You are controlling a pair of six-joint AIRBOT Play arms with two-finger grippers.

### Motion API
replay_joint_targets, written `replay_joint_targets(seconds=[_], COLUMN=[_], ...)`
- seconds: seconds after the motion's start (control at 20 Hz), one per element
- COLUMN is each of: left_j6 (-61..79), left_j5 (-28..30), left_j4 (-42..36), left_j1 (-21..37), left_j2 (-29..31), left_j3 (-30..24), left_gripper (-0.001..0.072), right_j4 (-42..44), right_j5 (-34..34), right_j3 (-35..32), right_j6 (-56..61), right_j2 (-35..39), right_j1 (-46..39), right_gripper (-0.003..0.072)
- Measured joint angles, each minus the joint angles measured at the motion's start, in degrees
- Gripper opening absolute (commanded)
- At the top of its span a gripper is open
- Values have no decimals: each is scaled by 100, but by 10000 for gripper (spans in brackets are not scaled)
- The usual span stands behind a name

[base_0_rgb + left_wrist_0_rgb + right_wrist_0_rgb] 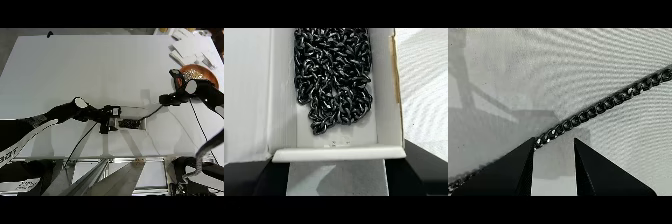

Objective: Fold the box and place the chain.

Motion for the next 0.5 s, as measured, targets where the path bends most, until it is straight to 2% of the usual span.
replay_joint_targets(seconds=[0.15,0.25,0.35,0.4,0.45,0.5], left_j6=[0,0,0,0,0,0], left_j5=[2,2,2,2,2,2], left_j4=[0,0,0,0,0,0], left_j1=[0,0,0,0,0,0], left_j2=[0,0,0,0,0,0], left_j3=[0,0,2,0,0,0], left_gripper=[89,89,89,89,89,89], right_j4=[-15,-28,-31,-39,-74,-118], right_j5=[-4,4,11,15,26,52], right_j3=[-7,-17,-17,-9,-9,-9], right_j6=[92,140,179,186,197,205], right_j2=[-109,-188,-260,-291,-317,-339], right_j1=[0,28,87,120,151,181], right_gripper=[274,229,218,155,51,16])
